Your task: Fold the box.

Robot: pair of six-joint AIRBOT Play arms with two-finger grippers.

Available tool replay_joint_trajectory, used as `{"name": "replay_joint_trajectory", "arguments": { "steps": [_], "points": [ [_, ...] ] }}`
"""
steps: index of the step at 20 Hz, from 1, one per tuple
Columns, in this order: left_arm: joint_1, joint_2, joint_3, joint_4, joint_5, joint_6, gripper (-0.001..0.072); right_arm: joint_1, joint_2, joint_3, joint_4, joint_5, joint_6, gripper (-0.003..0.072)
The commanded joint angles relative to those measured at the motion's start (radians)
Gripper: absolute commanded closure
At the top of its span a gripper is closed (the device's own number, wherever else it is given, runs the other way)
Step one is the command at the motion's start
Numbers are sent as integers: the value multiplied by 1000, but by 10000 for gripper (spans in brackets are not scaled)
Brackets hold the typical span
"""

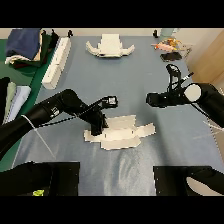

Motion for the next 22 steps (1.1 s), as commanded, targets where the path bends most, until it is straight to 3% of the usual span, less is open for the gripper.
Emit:
{"name": "replay_joint_trajectory", "arguments": {
  "steps": [1, 8, 22],
  "points": [
    [0, -2, 2, 5, 23, 32, 696, 0, 0, 1, -11, 27, 0, 526],
    [0, -2, 60, -28, 5, 85, 696, 0, 0, 1, -11, 26, 0, 526],
    [-2, -58, 47, -32, -21, -14, 696, 0, 0, 1, -3, 29, 0, 526]
  ]
}}
